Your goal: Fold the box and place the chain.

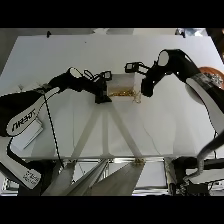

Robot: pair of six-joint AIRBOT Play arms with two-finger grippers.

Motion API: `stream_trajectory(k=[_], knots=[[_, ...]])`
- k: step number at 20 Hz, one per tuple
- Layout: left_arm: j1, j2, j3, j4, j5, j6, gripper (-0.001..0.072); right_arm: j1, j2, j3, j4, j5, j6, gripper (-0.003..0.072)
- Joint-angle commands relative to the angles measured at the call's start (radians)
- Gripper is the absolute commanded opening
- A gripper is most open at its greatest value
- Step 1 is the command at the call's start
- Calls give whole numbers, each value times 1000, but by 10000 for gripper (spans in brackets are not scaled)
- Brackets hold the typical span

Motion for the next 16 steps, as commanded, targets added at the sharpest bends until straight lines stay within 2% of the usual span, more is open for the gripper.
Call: stream_trajectory(k=[1,6,10,16], knots=[[0,0,0,0,0,0,396,0,60,0,90,-45,-1,10],[0,0,0,0,0,0,396,0,65,0,318,-134,-64,7],[0,0,0,0,0,0,396,0,64,0,529,-153,-144,7],[0,0,0,0,0,0,396,10,11,0,529,-190,-154,7]])
